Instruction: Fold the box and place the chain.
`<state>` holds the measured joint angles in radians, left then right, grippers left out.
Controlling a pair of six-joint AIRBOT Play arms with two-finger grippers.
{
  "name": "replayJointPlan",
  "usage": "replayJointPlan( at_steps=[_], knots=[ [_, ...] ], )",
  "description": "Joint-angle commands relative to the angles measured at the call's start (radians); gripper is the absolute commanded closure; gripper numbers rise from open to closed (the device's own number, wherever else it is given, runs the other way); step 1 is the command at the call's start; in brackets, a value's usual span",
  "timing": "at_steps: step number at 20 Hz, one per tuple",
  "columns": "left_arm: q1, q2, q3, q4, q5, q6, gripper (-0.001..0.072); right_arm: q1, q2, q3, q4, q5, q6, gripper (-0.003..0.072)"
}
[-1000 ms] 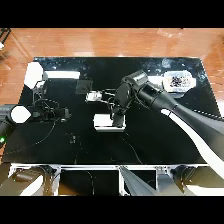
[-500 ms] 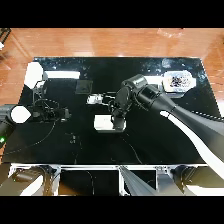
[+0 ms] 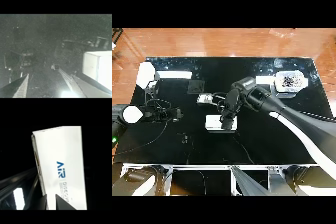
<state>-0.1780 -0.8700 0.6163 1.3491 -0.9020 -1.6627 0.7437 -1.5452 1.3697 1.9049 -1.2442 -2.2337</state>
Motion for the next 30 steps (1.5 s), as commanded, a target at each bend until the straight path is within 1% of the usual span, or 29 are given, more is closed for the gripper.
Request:
replayJointPlan(
  at_steps=[1, 2, 3, 4, 5, 7, 8, 9, 10, 12, 16, 19, 23, 30],
  knots=[
    [0.0, -0.001, 0.0, -0.001, 0.0, 0.011, 0.0089, -0.069, 0.082, 0.002, 0.08, -0.048, 0.135, 0.0559],
    [0.0, -0.001, 0.0, -0.001, 0.0, 0.011, 0.0089, -0.113, 0.111, -0.005, 0.125, -0.087, 0.214, 0.0607],
    [0.0, -0.001, 0.0, -0.001, 0.0, 0.011, 0.0089, -0.169, 0.143, -0.042, 0.175, -0.103, 0.323, 0.0664],
    [0.0, -0.001, 0.0, -0.002, -0.002, 0.015, 0.0089, -0.219, 0.182, -0.121, 0.248, -0.08, 0.389, 0.0666],
    [-0.003, -0.001, 0.0, -0.001, -0.008, 0.021, 0.0089, -0.253, 0.215, -0.214, 0.335, -0.043, 0.391, 0.0666],
    [-0.003, -0.001, -0.001, -0.003, -0.019, 0.041, 0.0089, -0.281, 0.239, -0.398, 0.568, 0.089, 0.407, 0.0666],
    [-0.003, -0.001, -0.001, -0.004, -0.018, 0.041, 0.0089, -0.269, 0.234, -0.465, 0.668, 0.175, 0.407, 0.0666],
    [-0.003, -0.001, -0.001, -0.004, -0.014, 0.041, 0.0089, -0.246, 0.225, -0.512, 0.739, 0.263, 0.407, 0.0666],
    [-0.003, -0.001, -0.001, -0.004, -0.015, 0.04, 0.0088, -0.222, 0.213, -0.528, 0.759, 0.317, 0.408, 0.0666],
    [-0.003, -0.001, -0.001, -0.004, -0.018, 0.04, 0.0089, -0.181, 0.194, -0.528, 0.761, 0.381, 0.422, 0.0665],
    [-0.003, -0.001, -0.001, -0.005, -0.021, 0.04, 0.0089, -0.174, 0.191, -0.528, 0.758, 0.448, 0.451, 0.0665],
    [-0.003, -0.001, -0.001, -0.005, -0.023, 0.04, 0.0089, -0.195, 0.19, -0.529, 0.73, 0.446, 0.458, 0.0665],
    [-0.003, -0.001, -0.001, -0.006, -0.023, 0.04, 0.0088, -0.193, 0.175, -0.529, 0.677, 0.388, 0.478, 0.0665],
    [-0.003, -0.001, -0.001, -0.008, -0.048, 0.042, 0.0089, -0.191, 0.116, -0.529, 0.678, 0.422, 0.477, 0.0665]
  ],
)
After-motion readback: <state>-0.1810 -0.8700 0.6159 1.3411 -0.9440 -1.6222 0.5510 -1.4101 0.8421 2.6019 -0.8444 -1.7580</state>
